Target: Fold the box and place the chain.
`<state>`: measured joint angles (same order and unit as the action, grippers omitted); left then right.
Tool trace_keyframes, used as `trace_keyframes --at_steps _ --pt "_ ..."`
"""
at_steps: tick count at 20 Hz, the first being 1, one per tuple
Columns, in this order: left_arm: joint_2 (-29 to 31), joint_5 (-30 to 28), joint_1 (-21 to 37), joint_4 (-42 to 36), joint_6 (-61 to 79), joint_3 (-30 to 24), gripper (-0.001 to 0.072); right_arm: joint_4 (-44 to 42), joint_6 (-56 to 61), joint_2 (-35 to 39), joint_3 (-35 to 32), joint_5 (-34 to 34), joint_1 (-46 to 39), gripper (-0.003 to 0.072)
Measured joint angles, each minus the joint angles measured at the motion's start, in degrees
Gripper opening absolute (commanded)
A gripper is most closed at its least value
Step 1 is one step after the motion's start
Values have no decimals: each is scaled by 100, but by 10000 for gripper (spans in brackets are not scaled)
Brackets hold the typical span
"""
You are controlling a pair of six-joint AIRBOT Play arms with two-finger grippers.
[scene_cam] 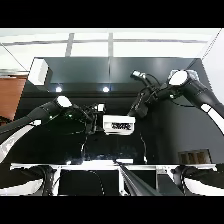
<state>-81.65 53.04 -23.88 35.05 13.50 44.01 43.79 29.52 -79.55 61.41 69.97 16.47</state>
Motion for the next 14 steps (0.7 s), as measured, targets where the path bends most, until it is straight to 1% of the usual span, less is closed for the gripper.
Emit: trace_keyframes --at_steps 7,14 --pt "0 4 0 0 -11 0 349 417 -514 -9 -101 52 651 708" --pt "0 7 0 -2 -15 0 349 723 -533 157 -114 -105 787 706"
